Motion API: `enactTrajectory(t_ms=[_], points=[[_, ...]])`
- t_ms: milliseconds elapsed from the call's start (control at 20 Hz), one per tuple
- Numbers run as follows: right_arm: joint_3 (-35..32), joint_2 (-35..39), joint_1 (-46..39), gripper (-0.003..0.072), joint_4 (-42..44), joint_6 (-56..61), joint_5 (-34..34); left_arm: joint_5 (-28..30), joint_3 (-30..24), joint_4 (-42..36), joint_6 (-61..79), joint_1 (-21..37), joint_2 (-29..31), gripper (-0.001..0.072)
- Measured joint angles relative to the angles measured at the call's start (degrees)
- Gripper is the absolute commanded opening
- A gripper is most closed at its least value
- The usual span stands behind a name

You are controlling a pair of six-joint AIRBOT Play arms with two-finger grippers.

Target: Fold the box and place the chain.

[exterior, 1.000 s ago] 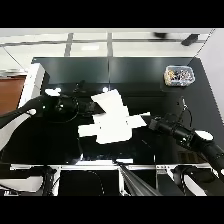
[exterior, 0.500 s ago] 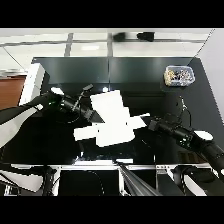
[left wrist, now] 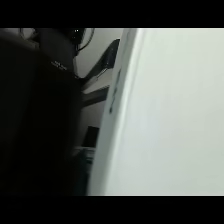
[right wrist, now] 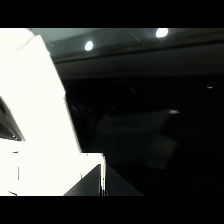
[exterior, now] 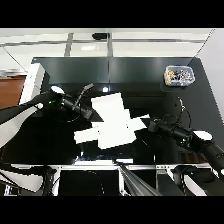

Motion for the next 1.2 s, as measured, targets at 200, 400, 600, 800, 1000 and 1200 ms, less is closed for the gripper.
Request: enactTrajectory(t_ms=[200, 400, 600, 800, 1000, 1200], points=[[0.26, 0.00, 0.07, 0.0509, -1.11, 0.35, 0.07, -1.64, 0.04, 0.24, 0.92, -0.04, 0.00, 0.0025], [5.62, -0.02, -0.22, 0.0679, -10.71, 2.19, 1.16, -2.82, 0.04, 0.57, 1.18, -0.04, 0.90, 0.0020], [18.53, 0.00, -1.36, 0.0665, -33.62, 9.77, 6.01, -1.01, -0.76, 0.76, 1.31, -0.28, 6.32, 0.0020], [28.52, -0.02, -1.77, 0.0665, -52.04, 14.56, 11.98, 11.32, -3.78, 4.37, 8.52, -4.33, 15.61, 0.0024], [30.12, -0.31, -1.36, 0.0665, -58.16, 11.58, 14.01, 22.18, -4.90, 7.63, 17.35, -9.64, 19.32, 0.0024], [27.21, -0.48, 1.44, 0.0666, -60.19, 0.15, 13.44, 26.77, -5.22, 8.68, 26.67, -13.44, 17.44, 0.0024]])
